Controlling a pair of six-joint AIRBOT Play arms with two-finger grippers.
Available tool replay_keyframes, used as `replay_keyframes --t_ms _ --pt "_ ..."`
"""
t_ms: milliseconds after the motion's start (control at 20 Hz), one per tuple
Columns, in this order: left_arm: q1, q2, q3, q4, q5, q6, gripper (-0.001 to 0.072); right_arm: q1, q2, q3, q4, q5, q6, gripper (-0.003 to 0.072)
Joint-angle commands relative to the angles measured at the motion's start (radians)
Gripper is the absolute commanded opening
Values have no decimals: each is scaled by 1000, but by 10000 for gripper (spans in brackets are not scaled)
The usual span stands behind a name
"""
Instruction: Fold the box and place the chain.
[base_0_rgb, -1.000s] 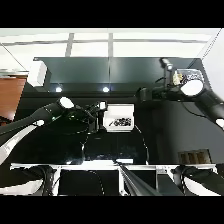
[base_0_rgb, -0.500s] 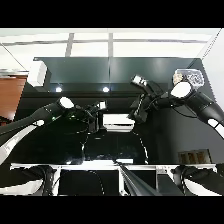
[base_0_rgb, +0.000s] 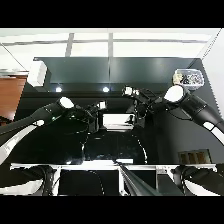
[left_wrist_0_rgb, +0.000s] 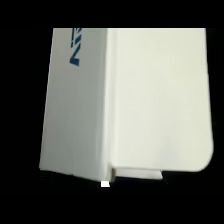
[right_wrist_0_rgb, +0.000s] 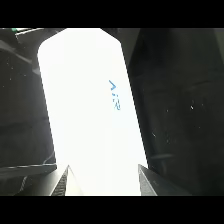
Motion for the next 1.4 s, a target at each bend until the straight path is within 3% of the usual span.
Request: replay_keyframes --t_ms 0,250,300,450,1350 --pt "0 -1 1 0 0 0 385 5 -1 0 -8 -10 -10 481" --pt "0 -1 1 0 0 0 385 5 -9 -3 -31 -11 -9 471" --pt "0 -1 1 0 0 0 385 5 -10 -6 -32 -10 -9 314" --pt "0 -1 1 0 0 0 385 5 -10 -13 -33 -12 -6 240" --pt "0 -1 1 0 0 0 386 5 -10 -13 -40 -37 26 239"
